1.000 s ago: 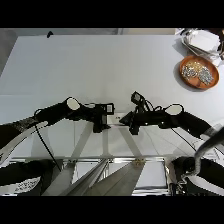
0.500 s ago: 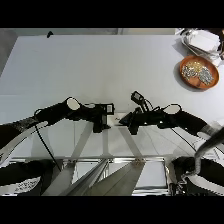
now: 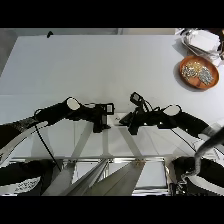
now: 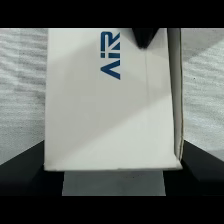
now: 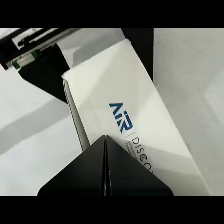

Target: Fold the box and place the chain.

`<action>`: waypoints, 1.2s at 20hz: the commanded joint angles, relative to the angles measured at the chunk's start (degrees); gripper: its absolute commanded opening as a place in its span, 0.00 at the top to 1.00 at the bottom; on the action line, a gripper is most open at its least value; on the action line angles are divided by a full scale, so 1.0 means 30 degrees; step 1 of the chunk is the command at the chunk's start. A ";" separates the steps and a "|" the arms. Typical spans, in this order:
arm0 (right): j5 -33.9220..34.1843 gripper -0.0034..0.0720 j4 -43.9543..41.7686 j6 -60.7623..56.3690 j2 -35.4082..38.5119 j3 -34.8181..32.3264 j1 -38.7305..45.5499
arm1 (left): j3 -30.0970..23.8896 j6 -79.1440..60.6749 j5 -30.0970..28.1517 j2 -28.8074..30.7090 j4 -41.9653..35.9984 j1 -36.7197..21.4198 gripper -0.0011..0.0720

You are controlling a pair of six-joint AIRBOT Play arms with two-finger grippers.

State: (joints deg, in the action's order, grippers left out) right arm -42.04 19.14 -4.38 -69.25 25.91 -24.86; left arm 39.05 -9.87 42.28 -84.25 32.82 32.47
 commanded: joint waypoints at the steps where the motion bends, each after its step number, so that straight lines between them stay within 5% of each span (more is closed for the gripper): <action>1: 0.0401 0.94 -0.0051 0.0568 0.1515 0.0044 0.0022 | -0.0007 -0.0058 -0.0015 0.0015 0.0022 0.0007 0.61; 9: -0.0816 0.94 -0.0080 0.0182 0.4291 0.0044 0.2244 | -0.0007 -0.0051 0.0000 0.0015 0.0022 0.0007 0.61; 14: -0.1005 0.93 0.1457 -0.5209 0.6754 0.0153 0.6441 | -0.0007 -0.0058 -0.0015 0.0015 0.0022 0.0007 0.61; 18: -0.3424 0.93 0.8859 -1.5810 0.7053 0.1435 0.9027 | -0.0007 -0.0058 -0.0007 0.0015 0.0022 0.0007 0.61; 24: -0.6470 0.93 2.2119 -2.5842 0.7045 0.1596 1.1912 | -0.0007 -0.0058 -0.0007 0.0015 0.0022 0.0007 0.61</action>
State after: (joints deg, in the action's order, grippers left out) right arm -56.49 65.14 -64.64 -48.29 30.30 6.96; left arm 39.05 -10.02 42.26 -84.25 32.84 32.47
